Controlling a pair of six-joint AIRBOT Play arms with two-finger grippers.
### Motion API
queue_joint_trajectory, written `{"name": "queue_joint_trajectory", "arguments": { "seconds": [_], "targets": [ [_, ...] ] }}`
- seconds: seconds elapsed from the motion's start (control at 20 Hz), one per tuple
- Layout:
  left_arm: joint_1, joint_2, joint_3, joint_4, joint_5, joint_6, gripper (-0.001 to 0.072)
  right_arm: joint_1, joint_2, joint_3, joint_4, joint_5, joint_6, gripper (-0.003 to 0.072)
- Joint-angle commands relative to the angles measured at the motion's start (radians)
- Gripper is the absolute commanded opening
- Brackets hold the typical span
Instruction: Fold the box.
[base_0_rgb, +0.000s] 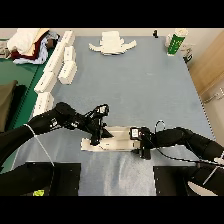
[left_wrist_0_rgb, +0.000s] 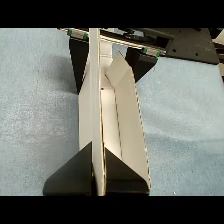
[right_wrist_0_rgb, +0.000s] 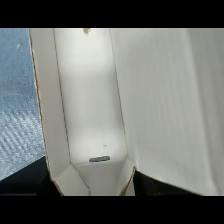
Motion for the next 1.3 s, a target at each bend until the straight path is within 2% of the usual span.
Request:
{"name": "queue_joint_trajectory", "arguments": {
  "seconds": [0.0, 0.2, 0.65, 0.7, 0.75, 0.8, 0.95, 1.05, 1.15, 1.2, 1.25],
  "targets": [
    [0.001, 0.0, 0.001, -0.007, 0.0, 0.0, 0.0013, 0.0, 0.0, 0.0, -0.007, 0.0, 0.0, 0.0517],
    [0.001, 0.0, 0.001, -0.09, 0.0, 0.0, 0.0014, 0.0, 0.0, 0.0, -0.007, 0.0, 0.0, 0.0517],
    [0.001, 0.0, 0.001, -0.097, 0.005, 0.0, 0.0015, 0.0, 0.0, 0.0, -0.007, 0.0, 0.0, 0.0517],
    [0.001, 0.0, 0.001, -0.096, 0.011, 0.0, 0.0045, 0.0, -0.001, 0.0, -0.007, 0.0, 0.0, 0.0517],
    [0.001, 0.0, 0.001, -0.096, 0.011, 0.0, 0.0341, 0.0, 0.0, 0.0, -0.007, 0.0, 0.0, 0.0517],
    [0.002, 0.0, 0.001, -0.097, 0.01, -0.004, 0.059, 0.0, -0.001, 0.0, -0.007, 0.0, 0.0, 0.0517],
    [0.005, 0.017, 0.006, -0.029, 0.008, -0.119, 0.0598, 0.0, 0.0, 0.0, -0.007, 0.0, 0.0, 0.0517],
    [0.026, 0.067, 0.022, 0.154, -0.019, -0.349, 0.0598, 0.0, -0.001, 0.0, -0.007, 0.0, 0.0, 0.0517],
    [0.063, 0.141, 0.044, 0.338, -0.118, -0.673, 0.0572, 0.0, -0.001, 0.0, -0.007, 0.0, 0.0, 0.0517],
    [0.081, 0.181, 0.051, 0.395, -0.184, -0.858, 0.0314, 0.0, 0.0, 0.0, -0.007, 0.0, 0.0, 0.0517],
    [0.091, 0.215, 0.053, 0.424, -0.249, -0.973, 0.0019, 0.0, -0.001, 0.0, -0.007, 0.0, 0.0, 0.0517]
  ]
}}
